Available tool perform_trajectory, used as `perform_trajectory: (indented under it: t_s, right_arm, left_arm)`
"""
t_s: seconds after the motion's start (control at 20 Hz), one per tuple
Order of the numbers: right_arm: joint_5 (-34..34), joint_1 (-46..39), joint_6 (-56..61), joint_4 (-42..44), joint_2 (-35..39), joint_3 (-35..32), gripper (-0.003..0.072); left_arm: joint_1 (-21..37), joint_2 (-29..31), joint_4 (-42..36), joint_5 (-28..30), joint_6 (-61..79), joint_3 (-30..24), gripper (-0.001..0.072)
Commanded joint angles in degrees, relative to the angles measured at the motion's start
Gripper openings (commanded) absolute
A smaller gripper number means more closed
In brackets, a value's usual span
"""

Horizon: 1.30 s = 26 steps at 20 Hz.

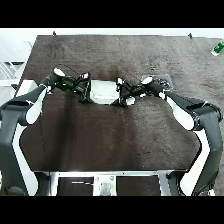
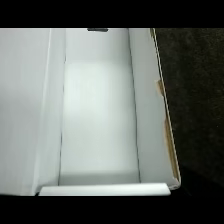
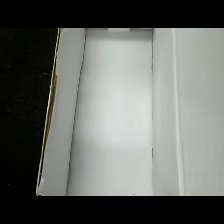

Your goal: Fold the box and place the chain.

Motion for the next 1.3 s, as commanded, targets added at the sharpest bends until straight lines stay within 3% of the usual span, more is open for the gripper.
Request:
perform_trajectory:
  t_s: [0.0,0.55,0.65,0.8,0.85,1.25]
  right_arm:
    - [0.0,0.0,0.1,0.0,0.0,0.0,0.0573]
    - [0.0,0.0,0.1,0.0,0.0,0.0,0.0573]
    - [0.0,0.0,0.1,0.0,0.0,0.0,0.0573]
    - [0.0,0.0,0.1,0.0,0.0,0.0,0.0573]
    - [0.0,0.0,0.1,0.0,0.0,0.0,0.0573]
    - [0.0,0.0,0.1,0.0,0.0,0.0,0.0573]
  left_arm:
    - [-0.3,0.0,0.0,-0.5,0.0,0.0,0.0705]
    - [-0.7,0.0,0.0,-0.4,0.3,0.1,0.0696]
    - [-0.7,0.0,0.1,-0.5,0.3,0.1,0.0566]
    - [-0.7,0.0,0.0,-0.5,0.1,0.1,0.0564]
    - [-0.7,-0.1,0.0,-0.5,-1.5,0.1,0.0507]
    - [-0.6,0.0,-0.1,0.0,-2.9,0.0,0.051]
